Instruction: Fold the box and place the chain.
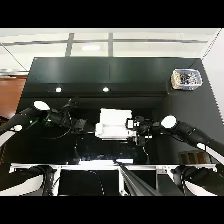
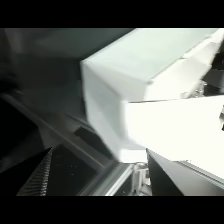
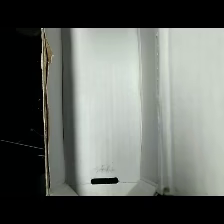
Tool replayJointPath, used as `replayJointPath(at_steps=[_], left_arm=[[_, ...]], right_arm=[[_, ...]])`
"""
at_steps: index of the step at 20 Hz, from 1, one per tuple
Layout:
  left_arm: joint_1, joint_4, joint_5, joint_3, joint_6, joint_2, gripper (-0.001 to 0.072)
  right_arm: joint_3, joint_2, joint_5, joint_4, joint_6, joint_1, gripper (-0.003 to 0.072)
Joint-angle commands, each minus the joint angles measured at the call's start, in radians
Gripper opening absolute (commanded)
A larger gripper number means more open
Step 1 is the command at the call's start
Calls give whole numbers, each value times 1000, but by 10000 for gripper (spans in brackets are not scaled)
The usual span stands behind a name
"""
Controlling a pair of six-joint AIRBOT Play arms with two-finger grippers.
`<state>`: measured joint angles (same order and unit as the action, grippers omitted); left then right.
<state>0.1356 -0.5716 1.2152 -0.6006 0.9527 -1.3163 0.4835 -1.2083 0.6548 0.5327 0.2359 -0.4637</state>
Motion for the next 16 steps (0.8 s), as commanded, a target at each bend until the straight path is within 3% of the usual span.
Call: replayJointPath(at_steps=[1, 3, 4, 6, 16], left_arm=[[25, 59, -6, -25, -3, 1, 709], [60, 120, -34, -25, -3, 1, 699], [78, 137, -50, -25, -3, 1, 652], [104, 145, -55, -26, -4, 1, 484], [155, 134, -77, -26, 77, 2, 484]], right_arm=[[1, 1, 0, 0, 0, 0, 97], [1, 1, 0, 0, -1, 0, 97], [1, 1, 0, 0, 0, 0, 97], [1, 1, 1, 0, -1, 0, 98], [1, 1, 1, 0, -1, 0, 98]])
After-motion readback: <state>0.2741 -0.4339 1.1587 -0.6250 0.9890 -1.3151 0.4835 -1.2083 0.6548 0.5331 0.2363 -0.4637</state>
